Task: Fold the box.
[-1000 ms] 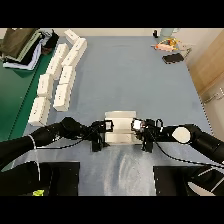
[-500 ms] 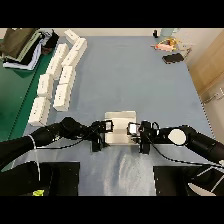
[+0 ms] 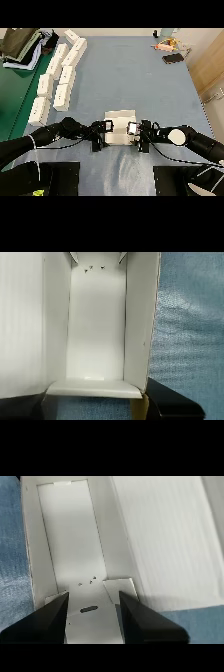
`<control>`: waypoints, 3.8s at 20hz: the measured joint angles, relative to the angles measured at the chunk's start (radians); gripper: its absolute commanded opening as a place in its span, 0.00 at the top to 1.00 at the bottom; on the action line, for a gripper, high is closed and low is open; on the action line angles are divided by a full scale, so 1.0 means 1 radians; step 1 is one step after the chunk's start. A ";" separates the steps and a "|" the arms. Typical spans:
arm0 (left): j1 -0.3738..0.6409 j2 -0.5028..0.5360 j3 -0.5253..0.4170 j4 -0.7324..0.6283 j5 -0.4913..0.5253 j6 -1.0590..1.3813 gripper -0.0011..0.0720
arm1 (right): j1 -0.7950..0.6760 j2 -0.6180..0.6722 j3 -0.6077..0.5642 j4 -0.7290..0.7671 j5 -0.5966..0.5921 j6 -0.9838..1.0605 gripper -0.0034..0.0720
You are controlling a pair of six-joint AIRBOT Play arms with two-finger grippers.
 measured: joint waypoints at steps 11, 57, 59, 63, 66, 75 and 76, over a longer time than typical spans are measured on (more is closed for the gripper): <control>0.000 0.000 0.000 0.000 0.000 0.000 0.42 | 0.000 0.000 0.000 -0.005 -0.005 0.002 0.66; 0.000 0.000 0.000 0.000 0.000 0.000 0.42 | -0.414 -0.079 0.159 0.233 0.570 0.897 0.43; 0.000 0.000 0.000 0.000 0.000 0.000 0.42 | -0.378 -0.079 0.159 0.240 0.544 0.894 0.43; 0.000 0.000 0.000 0.000 0.000 0.000 0.42 | -0.283 -0.079 0.161 0.167 0.454 0.997 0.43; 0.000 0.000 0.000 0.000 0.000 0.000 0.42 | -0.190 -0.082 0.179 0.049 0.407 1.138 0.43; 0.000 0.000 0.000 0.000 0.000 0.001 0.42 | 0.148 -0.251 0.385 -0.390 0.481 1.706 0.43; 0.000 0.000 0.000 0.000 0.000 0.000 0.42 | 0.179 -0.281 0.412 -0.435 0.508 1.772 0.43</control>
